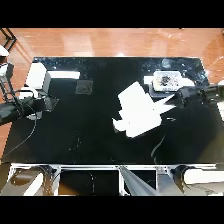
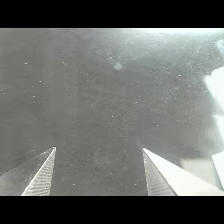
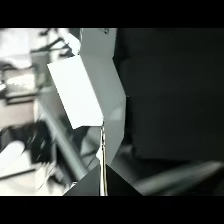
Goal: Fold the box and place the chain.
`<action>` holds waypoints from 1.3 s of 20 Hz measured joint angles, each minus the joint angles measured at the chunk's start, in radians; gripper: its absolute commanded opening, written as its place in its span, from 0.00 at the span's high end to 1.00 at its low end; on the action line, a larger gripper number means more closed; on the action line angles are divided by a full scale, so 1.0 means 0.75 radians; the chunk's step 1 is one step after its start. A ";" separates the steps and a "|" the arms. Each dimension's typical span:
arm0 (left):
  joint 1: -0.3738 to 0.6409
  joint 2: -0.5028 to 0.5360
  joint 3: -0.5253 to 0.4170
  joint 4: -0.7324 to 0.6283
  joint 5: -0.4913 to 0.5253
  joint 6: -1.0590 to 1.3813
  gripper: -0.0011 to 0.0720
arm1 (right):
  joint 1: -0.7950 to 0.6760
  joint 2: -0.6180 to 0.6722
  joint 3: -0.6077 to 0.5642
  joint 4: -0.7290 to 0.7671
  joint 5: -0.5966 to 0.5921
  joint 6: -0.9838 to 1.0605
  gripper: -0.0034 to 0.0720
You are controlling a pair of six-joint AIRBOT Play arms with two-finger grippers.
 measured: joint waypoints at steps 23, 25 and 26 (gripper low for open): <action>-0.225 -0.495 0.000 -0.299 0.168 0.165 0.12 | 0.799 0.745 -0.745 -0.025 -1.291 -0.102 0.93; -0.214 -0.535 0.000 -0.311 0.160 0.176 0.12 | 0.828 0.746 -0.747 -0.042 -1.304 -0.106 0.93; -0.209 -0.556 0.000 -0.330 0.146 0.193 0.12 | 0.837 0.746 -0.748 -0.050 -1.306 -0.107 0.93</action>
